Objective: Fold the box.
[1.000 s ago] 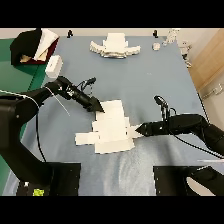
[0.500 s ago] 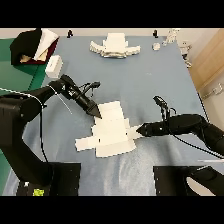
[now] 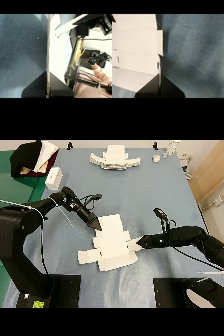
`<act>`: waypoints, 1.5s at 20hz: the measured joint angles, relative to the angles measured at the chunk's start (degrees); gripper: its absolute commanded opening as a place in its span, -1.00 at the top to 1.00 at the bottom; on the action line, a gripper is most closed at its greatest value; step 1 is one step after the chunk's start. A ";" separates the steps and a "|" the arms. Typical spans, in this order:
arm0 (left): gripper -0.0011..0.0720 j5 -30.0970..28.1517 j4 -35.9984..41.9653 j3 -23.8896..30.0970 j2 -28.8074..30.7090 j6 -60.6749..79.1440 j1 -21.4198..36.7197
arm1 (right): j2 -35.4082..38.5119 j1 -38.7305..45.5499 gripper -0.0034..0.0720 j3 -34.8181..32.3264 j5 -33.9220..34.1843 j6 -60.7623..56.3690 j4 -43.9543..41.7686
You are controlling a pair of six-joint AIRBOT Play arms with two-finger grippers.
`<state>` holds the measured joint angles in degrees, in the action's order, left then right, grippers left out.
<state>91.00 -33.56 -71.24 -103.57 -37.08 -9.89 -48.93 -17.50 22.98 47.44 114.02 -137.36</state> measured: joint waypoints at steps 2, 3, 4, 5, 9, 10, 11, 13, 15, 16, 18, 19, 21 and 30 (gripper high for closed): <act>0.93 0.02 0.07 0.00 0.00 0.00 0.02 | 0.00 0.00 0.91 0.00 0.00 0.00 0.00; 0.93 0.02 0.11 0.00 0.00 0.00 0.02 | 0.00 0.00 0.91 0.00 0.00 0.00 0.00; 0.93 0.07 0.22 0.00 0.00 -0.02 0.20 | 0.00 0.00 0.91 0.00 -0.02 0.00 0.00; 0.93 0.09 0.26 0.00 0.00 -0.15 0.48 | 0.00 0.00 0.91 0.00 -0.09 0.00 0.00; 0.10 0.37 0.55 0.00 -0.02 -1.64 2.64 | 0.00 0.00 0.91 0.02 -0.50 0.00 -0.15; -0.44 -0.20 0.72 0.00 -0.02 -2.21 3.32 | 0.00 0.00 0.91 0.00 -0.20 -0.02 -0.07; -0.46 -0.33 0.79 0.00 -0.04 -3.08 4.02 | 0.00 0.00 0.91 0.00 0.00 -0.02 0.02; -0.45 -0.48 1.11 0.00 -0.02 -4.13 4.52 | 0.00 0.00 0.91 -0.02 -0.20 -0.02 0.04; -0.45 -0.66 1.27 0.00 -0.04 -4.76 5.09 | 0.00 0.00 0.91 -0.02 -0.28 -0.02 0.04; -0.45 -0.68 1.27 0.00 -0.04 -5.01 5.18 | 0.00 0.00 0.90 -0.02 -0.44 -0.02 0.04; -0.45 -0.61 1.38 0.00 -0.04 -5.20 5.22 | 0.00 0.00 0.91 -0.02 -0.70 -0.02 0.02; -0.45 -0.52 1.40 0.07 -0.02 -5.40 5.29 | 0.00 0.00 0.91 -0.02 -0.94 -0.02 0.04; -0.45 -0.02 1.46 0.87 -0.04 -5.57 5.29 | 0.00 0.00 0.91 -0.02 -1.20 -0.02 0.02; 0.38 -1.46 7.23 7.61 -0.04 -2.73 5.29 | 0.00 0.00 0.91 -0.02 -1.55 0.00 0.02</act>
